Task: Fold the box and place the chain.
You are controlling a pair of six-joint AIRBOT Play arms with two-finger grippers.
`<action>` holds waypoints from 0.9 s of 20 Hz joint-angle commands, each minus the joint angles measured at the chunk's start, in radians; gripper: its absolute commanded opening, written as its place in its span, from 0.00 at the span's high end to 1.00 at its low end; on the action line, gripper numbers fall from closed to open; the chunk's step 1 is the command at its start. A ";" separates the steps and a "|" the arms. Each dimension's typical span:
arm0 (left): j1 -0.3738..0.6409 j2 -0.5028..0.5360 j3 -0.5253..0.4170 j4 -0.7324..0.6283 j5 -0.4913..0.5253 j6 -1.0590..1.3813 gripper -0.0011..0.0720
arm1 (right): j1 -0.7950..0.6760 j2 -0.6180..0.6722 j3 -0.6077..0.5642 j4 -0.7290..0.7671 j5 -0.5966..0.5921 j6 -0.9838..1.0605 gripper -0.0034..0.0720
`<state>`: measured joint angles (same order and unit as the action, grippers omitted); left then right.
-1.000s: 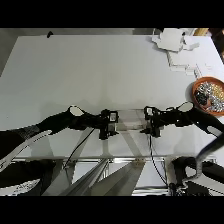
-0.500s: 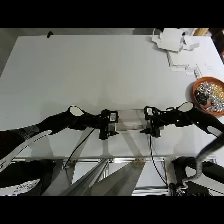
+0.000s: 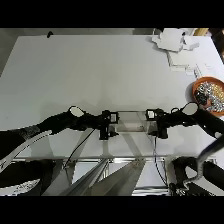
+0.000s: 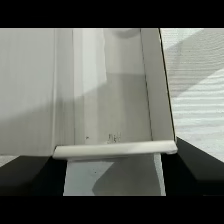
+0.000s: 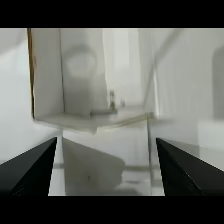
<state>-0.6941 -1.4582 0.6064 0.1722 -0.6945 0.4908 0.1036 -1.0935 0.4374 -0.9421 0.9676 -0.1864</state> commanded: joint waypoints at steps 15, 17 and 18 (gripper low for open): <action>0.001 0.001 0.000 0.000 0.003 -0.001 0.61 | 0.000 0.435 0.000 0.254 0.188 0.449 0.64; 0.001 0.001 0.000 0.000 0.002 -0.001 0.61 | 0.002 0.410 0.000 0.377 0.187 0.389 0.92; 0.001 0.001 0.000 0.000 0.002 -0.001 0.61 | 0.009 0.389 0.000 0.413 0.169 0.368 0.92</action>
<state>-0.6941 -1.4582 0.6064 0.1722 -0.6926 0.4900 0.1062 -0.6800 0.4374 -0.7288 1.1755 0.2302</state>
